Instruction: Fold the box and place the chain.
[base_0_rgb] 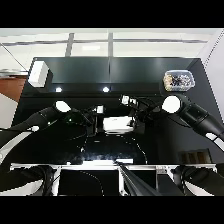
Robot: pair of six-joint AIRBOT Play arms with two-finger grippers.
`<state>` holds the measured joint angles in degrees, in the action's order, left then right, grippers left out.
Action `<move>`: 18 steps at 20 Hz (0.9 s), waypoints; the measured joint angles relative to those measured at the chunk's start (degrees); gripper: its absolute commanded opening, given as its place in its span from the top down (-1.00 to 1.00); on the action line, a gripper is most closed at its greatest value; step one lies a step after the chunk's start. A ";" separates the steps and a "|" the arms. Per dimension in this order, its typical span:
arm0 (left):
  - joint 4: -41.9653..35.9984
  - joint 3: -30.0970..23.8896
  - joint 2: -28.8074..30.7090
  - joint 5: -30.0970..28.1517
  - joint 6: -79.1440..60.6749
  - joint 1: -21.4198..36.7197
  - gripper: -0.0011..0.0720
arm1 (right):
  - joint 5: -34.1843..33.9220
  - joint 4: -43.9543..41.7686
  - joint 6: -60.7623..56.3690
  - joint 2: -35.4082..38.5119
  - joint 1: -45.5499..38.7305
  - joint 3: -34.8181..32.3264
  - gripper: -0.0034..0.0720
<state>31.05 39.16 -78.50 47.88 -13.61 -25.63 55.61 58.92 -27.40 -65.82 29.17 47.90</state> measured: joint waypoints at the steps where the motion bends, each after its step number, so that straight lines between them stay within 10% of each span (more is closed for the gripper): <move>1: 0.00 0.00 0.00 0.00 0.02 0.00 -0.28 | -0.28 -0.04 -0.24 -0.02 0.00 0.00 0.26; 18: 0.00 0.00 0.00 -0.04 0.00 0.00 -0.28 | -0.48 0.15 -0.63 -0.09 0.00 -0.11 0.19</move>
<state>31.05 39.16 -78.50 47.83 -13.61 -25.63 55.13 59.07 -28.03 -65.91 29.17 47.79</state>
